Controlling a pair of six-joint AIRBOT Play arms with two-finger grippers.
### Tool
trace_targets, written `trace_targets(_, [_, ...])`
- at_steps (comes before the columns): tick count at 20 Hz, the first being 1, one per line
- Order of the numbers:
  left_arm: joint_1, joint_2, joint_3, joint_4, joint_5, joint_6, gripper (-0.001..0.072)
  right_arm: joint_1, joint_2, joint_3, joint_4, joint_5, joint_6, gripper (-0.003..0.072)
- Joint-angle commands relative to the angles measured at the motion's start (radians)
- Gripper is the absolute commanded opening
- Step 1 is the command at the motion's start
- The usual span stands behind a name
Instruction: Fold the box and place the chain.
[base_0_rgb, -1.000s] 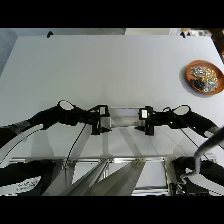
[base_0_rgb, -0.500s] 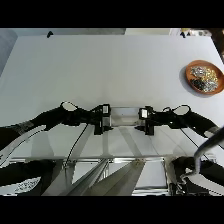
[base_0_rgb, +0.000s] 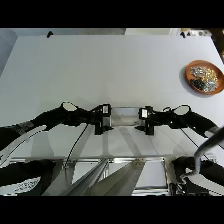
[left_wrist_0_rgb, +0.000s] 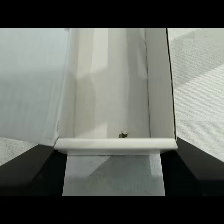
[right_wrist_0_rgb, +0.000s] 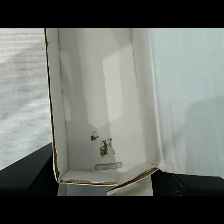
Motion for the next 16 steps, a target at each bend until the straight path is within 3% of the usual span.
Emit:
trace_targets(1, [-0.001,-0.001,0.001,0.001,0.005,-0.001,0.0134,0.000,0.001,0.001,0.000,0.000,0.000,0.0400])
trace_targets(14, [-0.001,-0.001,0.000,0.001,0.005,-0.001,0.0134,-0.001,0.001,0.001,-0.004,0.009,0.000,0.0409])
trace_targets(15, [-0.001,-0.001,0.000,0.001,0.005,-0.001,0.0134,-0.001,0.003,0.001,-0.005,0.015,0.000,0.0467])
trace_targets(16, [-0.001,-0.001,0.001,0.001,0.005,-0.001,0.0134,-0.001,0.006,0.001,-0.006,0.015,0.000,0.0582])
